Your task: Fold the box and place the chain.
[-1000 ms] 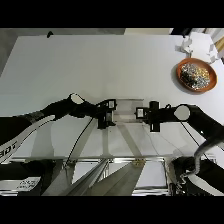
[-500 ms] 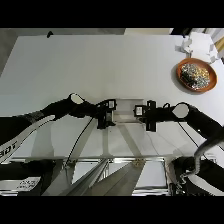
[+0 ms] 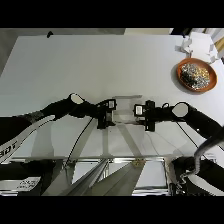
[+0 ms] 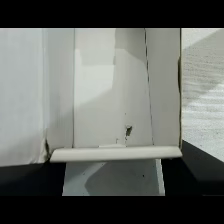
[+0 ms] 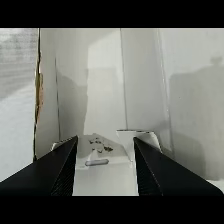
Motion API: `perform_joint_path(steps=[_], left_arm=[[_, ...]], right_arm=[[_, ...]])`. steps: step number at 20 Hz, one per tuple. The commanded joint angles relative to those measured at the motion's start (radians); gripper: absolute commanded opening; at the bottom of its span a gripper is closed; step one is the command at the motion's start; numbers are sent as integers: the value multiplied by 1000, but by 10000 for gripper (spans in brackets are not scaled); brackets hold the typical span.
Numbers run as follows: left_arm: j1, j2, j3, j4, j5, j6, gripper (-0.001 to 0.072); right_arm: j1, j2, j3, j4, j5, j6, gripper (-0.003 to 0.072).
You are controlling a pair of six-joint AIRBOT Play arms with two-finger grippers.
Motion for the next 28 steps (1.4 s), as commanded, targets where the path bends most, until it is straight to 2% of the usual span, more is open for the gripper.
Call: perform_joint_path(steps=[1, 5, 6, 7, 8, 11, 15, 17, 23, 28], left_arm=[[0, 0, -1, 0, 1, 0, 209], [0, 0, -1, 0, 1, 0, 209], [0, 0, -1, 0, 1, 0, 209], [0, 0, -1, 0, 1, 0, 209], [0, 0, -1, 0, 1, 0, 209], [0, 0, -1, 0, 1, 0, 209], [0, 0, -1, 0, 0, 0, 209], [0, 0, -1, 0, 1, 0, 209], [0, 0, -1, 0, 1, 0, 209], [0, 0, -1, 0, 1, 0, 209]], right_arm=[[-1, 24, 0, -31, 6, 34, 406], [-68, 192, 0, -60, 36, 274, 383], [-100, 239, 0, -60, 73, 359, 296], [-145, 287, 0, -60, 130, 472, 84], [-201, 324, 0, -61, 182, 576, 6], [-396, 357, 0, -98, 286, 825, 7], [-541, 309, 0, -200, 263, 1109, 7], [-542, 252, 0, -233, 272, 1168, 7], [-459, 27, 0, -155, 324, 1165, 6], [-370, -73, 0, -62, 252, 1090, 6]])
